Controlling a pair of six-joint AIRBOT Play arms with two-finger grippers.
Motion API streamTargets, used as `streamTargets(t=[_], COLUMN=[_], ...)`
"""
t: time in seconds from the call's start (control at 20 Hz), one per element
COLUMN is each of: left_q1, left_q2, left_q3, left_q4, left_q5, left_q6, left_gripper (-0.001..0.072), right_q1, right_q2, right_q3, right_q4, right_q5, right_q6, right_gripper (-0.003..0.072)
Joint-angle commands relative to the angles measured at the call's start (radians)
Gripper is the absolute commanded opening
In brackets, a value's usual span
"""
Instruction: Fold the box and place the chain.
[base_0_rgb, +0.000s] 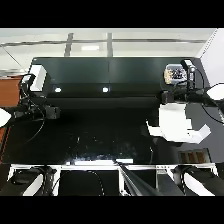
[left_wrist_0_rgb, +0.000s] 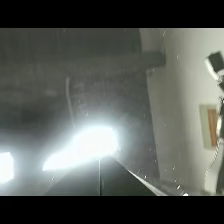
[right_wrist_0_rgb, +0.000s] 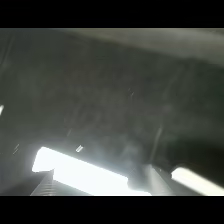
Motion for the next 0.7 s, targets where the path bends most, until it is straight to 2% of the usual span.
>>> streamTargets(t=[0.0, 0.05, 0.1, 0.15, 0.2, 0.25, 0.35, 0.45, 0.55, 0.65], left_q1=[0.0, 0.0, 0.0, 0.0, 0.0, 0.0, 0.0, 0.0, 0.0, 0.0], left_q2=[0.0, -0.003, -0.011, -0.02, -0.031, -0.043, -0.067, -0.089, -0.11, -0.132], left_q3=[-0.007, -0.008, -0.008, -0.008, -0.008, -0.008, -0.008, -0.008, -0.008, -0.008], left_q4=[-0.024, -0.029, -0.033, -0.036, -0.038, -0.043, -0.071, -0.109, -0.147, -0.177], left_q5=[0.101, 0.118, 0.121, 0.111, 0.095, 0.083, 0.075, 0.076, 0.076, 0.075], left_q6=[-0.005, -0.008, -0.009, -0.015, -0.015, -0.016, -0.015, -0.015, -0.015, -0.015], left_gripper=[0.0046, 0.0293, 0.072, 0.0713, 0.0713, 0.0713, 0.0713, 0.0713, 0.0713, 0.0713], right_q1=[-0.018, -0.053, -0.108, -0.176, -0.266, -0.357, -0.539, -0.694, -0.782, -0.777], right_q2=[-0.001, -0.001, -0.002, -0.005, -0.01, -0.015, -0.033, -0.073, -0.119, -0.147], right_q3=[0.0, 0.0, 0.0, 0.0, 0.0, 0.0, 0.0, 0.0, 0.0, 0.0], right_q4=[-0.185, -0.33, -0.505, -0.634, -0.698, -0.703, -0.61, -0.409, -0.246, -0.297], right_q5=[-0.09, -0.089, -0.069, -0.042, -0.011, 0.017, 0.091, 0.206, 0.354, 0.449], right_q6=[0.133, 0.311, 0.506, 0.629, 0.663, 0.649, 0.508, 0.232, 0.01, -0.032], right_gripper=[0.0708, 0.0708, 0.0707, 0.0707, 0.0706, 0.0706, 0.0705, 0.0706, 0.0705, 0.0705])
